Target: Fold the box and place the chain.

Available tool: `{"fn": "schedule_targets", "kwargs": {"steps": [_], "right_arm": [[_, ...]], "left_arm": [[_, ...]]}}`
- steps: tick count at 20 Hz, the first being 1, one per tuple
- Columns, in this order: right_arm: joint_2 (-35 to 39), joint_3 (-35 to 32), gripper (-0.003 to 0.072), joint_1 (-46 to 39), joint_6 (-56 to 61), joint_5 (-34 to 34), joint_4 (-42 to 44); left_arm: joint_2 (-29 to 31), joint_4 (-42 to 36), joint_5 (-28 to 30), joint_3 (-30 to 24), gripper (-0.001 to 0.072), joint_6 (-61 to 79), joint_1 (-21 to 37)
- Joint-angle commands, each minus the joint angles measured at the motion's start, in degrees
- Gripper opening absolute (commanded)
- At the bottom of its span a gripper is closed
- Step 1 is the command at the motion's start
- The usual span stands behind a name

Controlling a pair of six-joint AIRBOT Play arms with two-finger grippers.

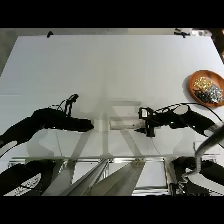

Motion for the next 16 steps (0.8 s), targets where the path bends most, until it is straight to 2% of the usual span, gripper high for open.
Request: {"fn": "schedule_targets", "kwargs": {"steps": [1,5,10,16], "right_arm": [[-0.02,-0.02,0.0413,0.02,0.02,0.00,0.02],[-0.02,-0.02,0.0413,0.02,0.02,0.02,0.02],[-0.02,-0.02,0.0413,0.02,0.02,0.00,0.02],[-0.02,-0.02,0.0413,0.02,0.02,0.02,0.02]], "left_arm": [[-2.75,-1.64,-2.32,0.94,0.0005,-0.04,-3.30],[-5.25,-1.64,-2.54,0.94,0.0005,-0.31,-3.91],[-4.44,-2.73,-2.75,1.20,0.0011,0.57,-4.81],[-3.65,-2.43,-2.82,7.19,0.0013,1.31,-10.43]]}}
